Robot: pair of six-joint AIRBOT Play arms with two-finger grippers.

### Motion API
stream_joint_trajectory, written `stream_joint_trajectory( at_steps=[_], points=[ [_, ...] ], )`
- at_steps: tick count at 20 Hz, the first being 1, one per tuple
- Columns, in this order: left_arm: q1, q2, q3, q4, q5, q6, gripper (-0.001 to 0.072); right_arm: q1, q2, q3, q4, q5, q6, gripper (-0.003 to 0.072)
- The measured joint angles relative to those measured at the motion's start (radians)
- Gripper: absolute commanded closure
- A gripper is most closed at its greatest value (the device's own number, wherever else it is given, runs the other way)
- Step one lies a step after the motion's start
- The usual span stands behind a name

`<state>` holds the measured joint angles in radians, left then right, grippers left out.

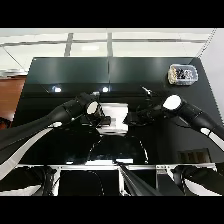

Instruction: Fold the box and place the chain.

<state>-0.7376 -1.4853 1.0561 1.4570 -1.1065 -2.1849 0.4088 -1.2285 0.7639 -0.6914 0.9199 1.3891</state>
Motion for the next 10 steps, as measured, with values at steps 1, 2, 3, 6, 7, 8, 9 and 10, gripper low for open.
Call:
stream_joint_trajectory(
  at_steps=[1,2,3,6,7,8,9,10],
  points=[
    [0.000,0.000,0.000,0.000,0.000,-0.003,0.0686,0.016,-0.003,0.013,-0.028,-0.012,0.035,0.0334],
    [0.000,0.000,0.000,0.000,0.000,-0.003,0.0686,0.032,-0.007,0.027,-0.061,-0.021,0.076,0.0334],
    [0.000,0.000,0.000,0.000,0.000,-0.003,0.0686,0.047,-0.011,0.039,-0.094,-0.025,0.117,0.0334],
    [0.000,0.000,0.000,0.000,0.000,0.001,0.0686,0.084,-0.023,0.061,-0.190,-0.036,0.241,0.0335],
    [0.000,0.000,0.000,0.000,0.000,0.001,0.0686,0.094,-0.027,0.064,-0.215,-0.037,0.273,0.0335],
    [0.000,0.000,0.000,0.000,0.000,0.001,0.0686,0.102,-0.032,0.069,-0.244,-0.032,0.305,0.0335],
    [0.000,0.000,0.000,0.000,0.000,0.001,0.0686,0.110,-0.037,0.072,-0.266,-0.031,0.331,0.0335],
    [0.000,0.000,0.000,0.000,0.000,0.001,0.0686,0.118,-0.043,0.077,-0.289,-0.027,0.357,0.0336]
  ],
)
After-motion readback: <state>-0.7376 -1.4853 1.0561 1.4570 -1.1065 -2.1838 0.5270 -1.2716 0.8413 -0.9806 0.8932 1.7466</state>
